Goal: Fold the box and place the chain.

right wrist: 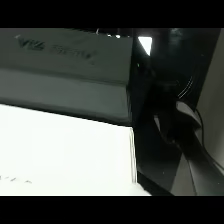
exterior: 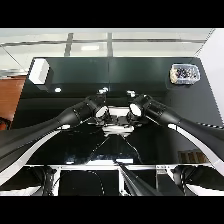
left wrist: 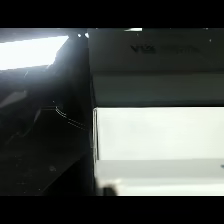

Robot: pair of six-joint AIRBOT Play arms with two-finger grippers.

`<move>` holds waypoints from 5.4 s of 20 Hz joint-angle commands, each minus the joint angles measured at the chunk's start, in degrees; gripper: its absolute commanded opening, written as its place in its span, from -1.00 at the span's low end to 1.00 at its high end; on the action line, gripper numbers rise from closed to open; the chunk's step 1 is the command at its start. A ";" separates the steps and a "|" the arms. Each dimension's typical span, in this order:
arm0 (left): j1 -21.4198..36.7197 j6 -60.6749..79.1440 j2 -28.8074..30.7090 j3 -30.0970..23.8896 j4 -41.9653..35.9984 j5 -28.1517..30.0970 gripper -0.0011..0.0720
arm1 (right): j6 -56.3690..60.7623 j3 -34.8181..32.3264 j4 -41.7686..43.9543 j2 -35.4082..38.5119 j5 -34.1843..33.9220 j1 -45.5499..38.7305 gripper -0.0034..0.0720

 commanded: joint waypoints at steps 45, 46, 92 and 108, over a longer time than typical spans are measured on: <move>0.02 -0.22 -0.02 0.04 0.11 -0.87 -0.90 | 2.08 -7.61 -39.87 24.20 -18.27 -28.04 0.97; 0.02 -0.22 -0.02 0.04 0.11 -0.87 -0.90 | 2.01 -7.45 -34.51 21.33 -21.88 -32.92 0.97; 0.02 -0.20 -0.02 0.04 -0.13 -0.85 -0.89 | -37.40 47.54 1.64 4.13 13.16 -47.04 -0.89; 0.02 -0.22 0.00 0.04 -0.13 -0.70 -0.89 | -44.30 25.33 30.42 30.38 35.47 -32.63 -0.89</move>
